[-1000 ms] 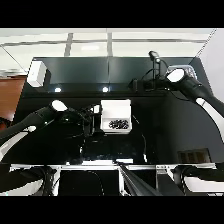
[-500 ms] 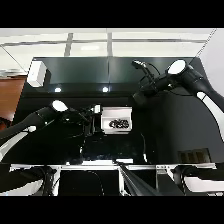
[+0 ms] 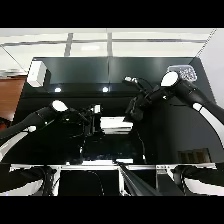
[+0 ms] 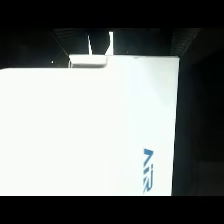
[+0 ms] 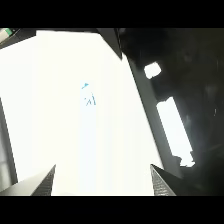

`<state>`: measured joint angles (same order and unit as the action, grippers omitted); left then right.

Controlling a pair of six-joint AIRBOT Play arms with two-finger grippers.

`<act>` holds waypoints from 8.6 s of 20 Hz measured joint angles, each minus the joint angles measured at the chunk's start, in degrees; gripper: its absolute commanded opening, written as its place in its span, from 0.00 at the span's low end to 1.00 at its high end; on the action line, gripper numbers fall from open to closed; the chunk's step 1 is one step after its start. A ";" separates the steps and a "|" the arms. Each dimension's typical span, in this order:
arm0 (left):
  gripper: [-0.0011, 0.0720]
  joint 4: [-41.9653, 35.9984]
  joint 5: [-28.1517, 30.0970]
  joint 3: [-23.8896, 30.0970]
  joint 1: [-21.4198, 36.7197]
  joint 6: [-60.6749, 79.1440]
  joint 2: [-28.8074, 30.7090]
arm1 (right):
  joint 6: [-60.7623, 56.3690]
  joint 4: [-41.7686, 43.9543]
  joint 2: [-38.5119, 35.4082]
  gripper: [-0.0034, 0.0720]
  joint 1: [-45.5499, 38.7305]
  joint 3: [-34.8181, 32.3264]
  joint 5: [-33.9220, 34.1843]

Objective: Fold the box and place the chain.

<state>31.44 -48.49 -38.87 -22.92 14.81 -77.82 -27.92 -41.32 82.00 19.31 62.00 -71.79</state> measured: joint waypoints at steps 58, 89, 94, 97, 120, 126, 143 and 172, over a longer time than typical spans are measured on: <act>0.39 0.07 -0.48 0.02 0.00 0.04 0.00 | 5.81 -10.86 -5.29 0.54 9.68 -4.50 6.21; 0.39 0.02 -0.20 0.00 0.00 0.04 0.00 | 4.26 -10.97 -6.34 0.34 9.68 -5.70 7.89; 0.39 0.02 -0.24 0.00 0.00 0.04 0.00 | 3.63 -10.95 -6.19 0.34 9.68 -6.23 8.07; 0.39 0.02 -0.24 0.00 0.00 0.04 0.00 | 3.37 -10.80 -6.16 0.34 9.68 -7.10 8.66; 0.39 0.00 -0.24 0.00 0.00 0.00 0.00 | -22.21 23.96 -7.21 0.08 3.08 -20.68 15.19; 0.39 0.02 -0.22 0.00 0.00 0.04 0.00 | -24.74 22.77 -4.55 0.08 3.15 -21.24 17.62; 0.99 0.17 -0.31 -0.39 0.00 -0.13 0.24 | -27.78 8.31 -20.85 0.08 -13.90 -17.99 3.48; 0.98 -9.90 -7.91 -9.40 -6.58 -7.69 -6.16 | -34.27 0.55 -30.88 0.08 -24.85 -17.81 -1.62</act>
<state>21.54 -56.40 -48.27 -29.50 7.11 -83.99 -62.19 -40.77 51.11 -5.54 44.18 -73.41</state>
